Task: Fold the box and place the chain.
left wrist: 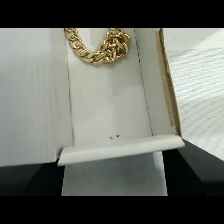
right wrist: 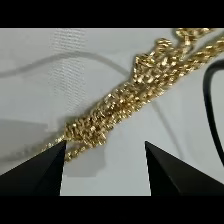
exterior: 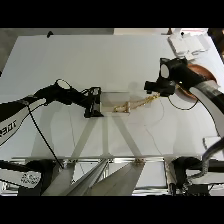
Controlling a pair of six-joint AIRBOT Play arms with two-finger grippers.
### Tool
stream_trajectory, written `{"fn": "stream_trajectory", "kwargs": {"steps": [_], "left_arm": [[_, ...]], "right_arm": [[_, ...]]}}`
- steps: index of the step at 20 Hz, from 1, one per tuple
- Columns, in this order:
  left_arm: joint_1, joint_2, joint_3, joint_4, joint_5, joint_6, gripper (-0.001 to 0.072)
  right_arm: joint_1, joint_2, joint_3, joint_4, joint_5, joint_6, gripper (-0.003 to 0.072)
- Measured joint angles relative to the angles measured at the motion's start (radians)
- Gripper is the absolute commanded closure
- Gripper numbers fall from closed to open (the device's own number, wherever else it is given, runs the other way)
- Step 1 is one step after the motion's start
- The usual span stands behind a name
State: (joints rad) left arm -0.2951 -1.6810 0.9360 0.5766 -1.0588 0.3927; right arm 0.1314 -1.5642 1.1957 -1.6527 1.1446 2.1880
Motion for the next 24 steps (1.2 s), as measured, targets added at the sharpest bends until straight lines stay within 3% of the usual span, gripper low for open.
{"fn": "stream_trajectory", "kwargs": {"steps": [2, 5, 7, 14, 24], "left_arm": [[0.0, 0.0, 0.0, 0.0, 0.0, 0.0, 0.0695], [0.0, 0.0, 0.0, 0.0, 0.0, 0.0, 0.0695], [0.0, 0.0, 0.0, 0.0, 0.0, 0.0, 0.0695], [0.0, 0.0, 0.0, 0.0, 0.0, 0.0, 0.0695], [0.0, 0.0, 0.0, 0.0, 0.0, 0.0, 0.0695]], "right_arm": [[-0.005, -0.042, 0.0, 0.014, -0.021, 0.041, 0.0178], [-0.009, -0.079, 0.001, 0.024, -0.045, 0.085, 0.0416], [-0.009, -0.09, 0.002, 0.031, -0.052, 0.098, 0.0664], [0.006, -0.071, -0.003, -0.052, -0.072, 0.058, 0.0678], [0.17, 0.173, -0.001, -0.124, -0.02, -0.137, 0.0678]]}}
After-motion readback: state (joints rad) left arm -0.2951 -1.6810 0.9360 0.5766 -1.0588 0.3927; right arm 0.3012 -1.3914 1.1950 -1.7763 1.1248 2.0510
